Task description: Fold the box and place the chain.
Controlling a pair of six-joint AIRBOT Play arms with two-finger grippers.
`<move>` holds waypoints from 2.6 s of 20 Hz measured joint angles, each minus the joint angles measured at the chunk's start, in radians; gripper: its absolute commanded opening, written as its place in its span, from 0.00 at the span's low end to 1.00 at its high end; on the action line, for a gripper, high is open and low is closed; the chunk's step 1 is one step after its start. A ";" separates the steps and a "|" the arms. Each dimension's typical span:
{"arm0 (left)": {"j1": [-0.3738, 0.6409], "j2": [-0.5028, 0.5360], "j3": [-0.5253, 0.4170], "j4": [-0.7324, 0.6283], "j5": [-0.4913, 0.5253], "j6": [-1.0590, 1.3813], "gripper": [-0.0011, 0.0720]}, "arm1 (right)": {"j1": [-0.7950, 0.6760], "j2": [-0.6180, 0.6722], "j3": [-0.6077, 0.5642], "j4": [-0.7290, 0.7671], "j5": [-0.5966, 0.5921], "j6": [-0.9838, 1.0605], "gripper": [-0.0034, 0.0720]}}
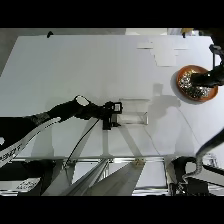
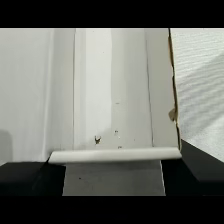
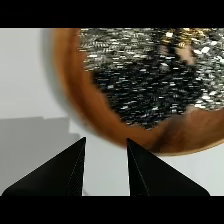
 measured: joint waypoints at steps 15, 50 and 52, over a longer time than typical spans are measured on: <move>0.000 0.000 0.000 0.000 0.000 0.000 0.25 | -0.140 -0.208 0.011 0.057 -0.123 -0.056 0.33; 0.000 0.000 0.000 0.000 0.000 0.000 0.25 | -0.124 0.487 0.011 0.442 0.230 -0.200 0.07; 0.000 0.000 0.000 0.000 0.000 0.000 0.25 | -0.066 0.557 0.011 0.497 0.270 -0.206 0.07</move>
